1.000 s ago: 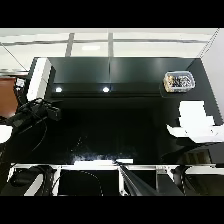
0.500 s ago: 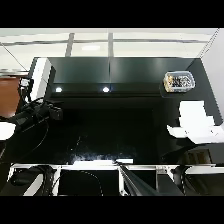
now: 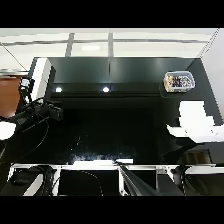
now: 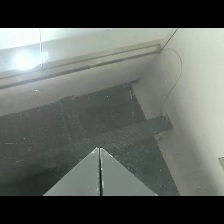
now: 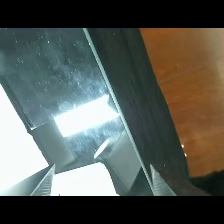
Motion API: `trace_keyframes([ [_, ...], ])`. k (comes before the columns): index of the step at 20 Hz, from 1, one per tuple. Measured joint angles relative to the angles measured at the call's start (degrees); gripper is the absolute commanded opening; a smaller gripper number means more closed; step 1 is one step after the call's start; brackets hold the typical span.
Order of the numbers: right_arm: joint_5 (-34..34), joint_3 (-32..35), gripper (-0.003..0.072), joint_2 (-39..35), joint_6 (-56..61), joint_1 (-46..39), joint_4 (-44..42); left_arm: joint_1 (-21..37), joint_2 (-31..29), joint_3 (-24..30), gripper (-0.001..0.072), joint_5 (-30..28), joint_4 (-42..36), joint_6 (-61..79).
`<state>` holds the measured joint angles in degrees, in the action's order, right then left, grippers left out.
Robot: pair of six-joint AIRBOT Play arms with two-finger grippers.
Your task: Fold the box and place the chain.
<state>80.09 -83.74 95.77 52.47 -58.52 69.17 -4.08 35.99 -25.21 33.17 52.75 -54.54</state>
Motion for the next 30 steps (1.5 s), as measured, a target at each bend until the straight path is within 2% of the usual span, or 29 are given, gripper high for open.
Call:
trace_keyframes([
  [3, 0.6, 1.9, 0.0613, 0.2, -0.6, 0.0, 1.5, 0.0, 0.0, 0.0, 0.0027, 0.0, 0.0, 0.0],
  [4, 1.1, 2.6, 0.0591, 0.5, -0.9, 0.0, 1.7, 0.0, 0.0, 0.0, 0.0027, 0.0, 0.0, 0.0],
  [5, 1.4, 3.1, 0.0513, 0.9, -1.1, 0.0, 2.0, 0.0, 0.0, 0.0, 0.0027, 0.0, 0.0, 0.0],
  [6, 1.8, 3.5, 0.0484, 1.2, -1.3, 0.0, 2.0, 0.0, 0.0, 0.0, 0.0027, 0.0, 0.0, 0.0],
  [13, 3.7, 4.8, 0.0484, 2.6, -2.1, 0.0, 1.4, 0.0, 0.0, 0.0, 0.0027, 0.0, 0.0, 0.0],
  [15, 4.1, 5.3, 0.0372, 2.8, -2.1, 0.0, 1.7, 0.0, 0.0, 0.0, 0.0027, 0.0, 0.0, 0.0],
  [16, 4.1, 5.5, 0.0028, 2.9, -2.1, 0.0, 1.9, 0.0, 0.0, 0.0, 0.0027, 0.0, 0.0, 0.0],
  [20, 5.4, 5.7, 0.0013, 3.0, -2.1, -0.1, 1.0, 0.0, 0.0, 0.0, 0.0027, 0.0, 0.0, 0.0],
  [24, 8.2, 7.1, 0.0013, 2.5, -2.1, -0.2, -6.7, 0.0, 0.0, 0.0, 0.0027, 0.0, -0.6, 0.0],
  [30, 9.7, 17.5, 0.0013, -4.1, -1.7, 7.0, -20.6, 0.0, 0.0, 0.0, 0.0027, 0.5, -1.7, 0.0],
])
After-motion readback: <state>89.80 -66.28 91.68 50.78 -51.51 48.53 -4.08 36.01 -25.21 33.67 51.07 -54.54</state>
